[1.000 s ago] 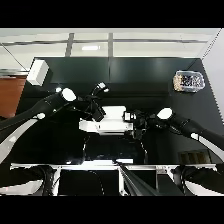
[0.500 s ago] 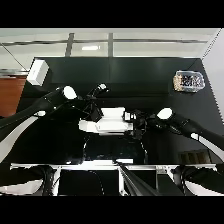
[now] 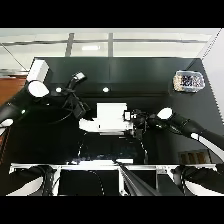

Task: Fold the box and place the chain.

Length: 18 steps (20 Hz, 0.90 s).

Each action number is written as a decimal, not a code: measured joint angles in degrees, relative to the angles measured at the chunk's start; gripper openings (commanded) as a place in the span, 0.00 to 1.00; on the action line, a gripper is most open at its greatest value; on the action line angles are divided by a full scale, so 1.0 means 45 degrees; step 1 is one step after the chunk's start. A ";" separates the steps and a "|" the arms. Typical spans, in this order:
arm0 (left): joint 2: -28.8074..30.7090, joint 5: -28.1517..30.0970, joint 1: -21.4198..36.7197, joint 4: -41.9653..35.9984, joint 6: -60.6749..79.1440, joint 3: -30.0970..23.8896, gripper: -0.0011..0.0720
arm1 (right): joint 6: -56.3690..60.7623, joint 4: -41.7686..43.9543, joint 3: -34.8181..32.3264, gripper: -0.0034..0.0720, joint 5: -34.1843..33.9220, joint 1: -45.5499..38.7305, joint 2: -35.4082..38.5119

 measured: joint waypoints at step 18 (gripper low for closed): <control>-0.0321 0.2016 -0.1146 0.0495 0.5435 -0.2589 0.90 | -0.0005 -0.0005 0.0000 0.68 0.0024 0.0000 0.0000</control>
